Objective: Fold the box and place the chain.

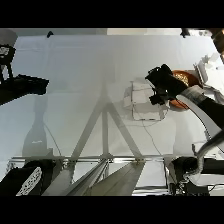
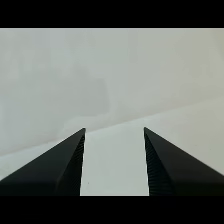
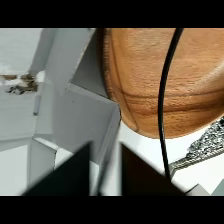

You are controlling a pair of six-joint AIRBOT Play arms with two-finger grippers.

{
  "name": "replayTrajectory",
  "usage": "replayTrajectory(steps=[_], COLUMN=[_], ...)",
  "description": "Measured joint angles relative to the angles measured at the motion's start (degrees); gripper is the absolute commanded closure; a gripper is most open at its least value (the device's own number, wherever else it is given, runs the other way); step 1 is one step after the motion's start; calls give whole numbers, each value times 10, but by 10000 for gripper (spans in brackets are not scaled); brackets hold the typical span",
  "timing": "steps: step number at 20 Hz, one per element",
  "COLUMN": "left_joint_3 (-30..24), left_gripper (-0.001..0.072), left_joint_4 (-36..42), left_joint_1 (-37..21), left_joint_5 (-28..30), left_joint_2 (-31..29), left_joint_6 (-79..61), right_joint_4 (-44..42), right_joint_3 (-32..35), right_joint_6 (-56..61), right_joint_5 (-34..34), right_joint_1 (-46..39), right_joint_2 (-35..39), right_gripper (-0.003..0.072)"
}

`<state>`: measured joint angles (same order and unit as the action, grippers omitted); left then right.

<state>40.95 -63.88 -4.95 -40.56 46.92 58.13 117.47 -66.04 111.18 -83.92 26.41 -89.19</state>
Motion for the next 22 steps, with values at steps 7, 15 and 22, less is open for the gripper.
replayTrajectory(steps=[7, 15, 22], left_joint_3=[0, 0, 0], left_gripper=[312, 312, 312], left_joint_4=[0, 0, 0], left_joint_1=[0, 0, 0], left_joint_5=[0, 0, 0], left_joint_2=[0, 0, 0], left_joint_6=[0, 0, 0], right_joint_4=[22, 0, -158], right_joint_3=[0, -1, 9], right_joint_6=[-2, -74, -171], right_joint_5=[10, 49, 170], right_joint_1=[0, 0, 0], right_joint_2=[-1, 41, 201], right_gripper=[679, 682, 682])
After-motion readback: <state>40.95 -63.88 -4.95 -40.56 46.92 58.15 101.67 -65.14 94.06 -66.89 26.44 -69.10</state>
